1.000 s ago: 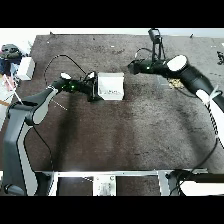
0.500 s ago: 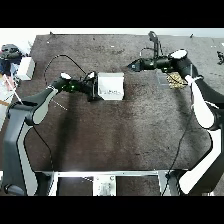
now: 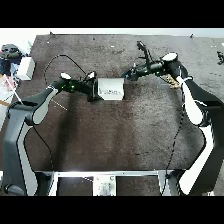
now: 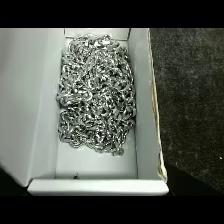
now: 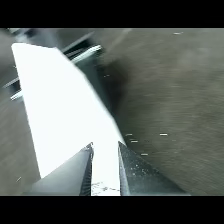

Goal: Fold the box and place the chain.

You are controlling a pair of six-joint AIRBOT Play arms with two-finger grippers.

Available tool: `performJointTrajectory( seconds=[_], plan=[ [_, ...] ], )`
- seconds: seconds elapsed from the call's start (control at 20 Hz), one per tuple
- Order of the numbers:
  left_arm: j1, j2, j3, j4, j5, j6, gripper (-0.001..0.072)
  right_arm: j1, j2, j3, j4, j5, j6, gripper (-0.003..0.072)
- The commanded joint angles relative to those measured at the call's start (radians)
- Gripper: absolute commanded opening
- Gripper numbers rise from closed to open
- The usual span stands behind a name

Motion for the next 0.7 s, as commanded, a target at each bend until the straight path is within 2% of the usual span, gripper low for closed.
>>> performJointTrajectory(
  seconds=[0.0,0.2,0.25,0.3,0.65],
  plan=[
    [0.000,0.000,0.001,0.000,0.000,0.000,0.0407,0.002,0.017,0.003,0.000,0.079,-0.086,0.0172],
    [0.000,0.000,0.001,0.000,0.000,0.000,0.0408,0.023,0.030,0.002,-0.016,0.076,-0.179,0.0174],
    [0.000,0.000,0.001,0.000,0.000,0.000,0.0408,0.035,0.030,0.002,-0.045,0.060,-0.192,0.0245],
    [0.000,0.000,0.001,0.000,0.000,0.000,0.0408,0.047,0.030,0.002,-0.072,0.052,-0.212,0.0253],
    [0.000,0.000,0.001,0.000,0.000,0.000,0.0408,0.109,0.030,0.002,-0.095,0.009,-0.310,0.0256]
  ],
)
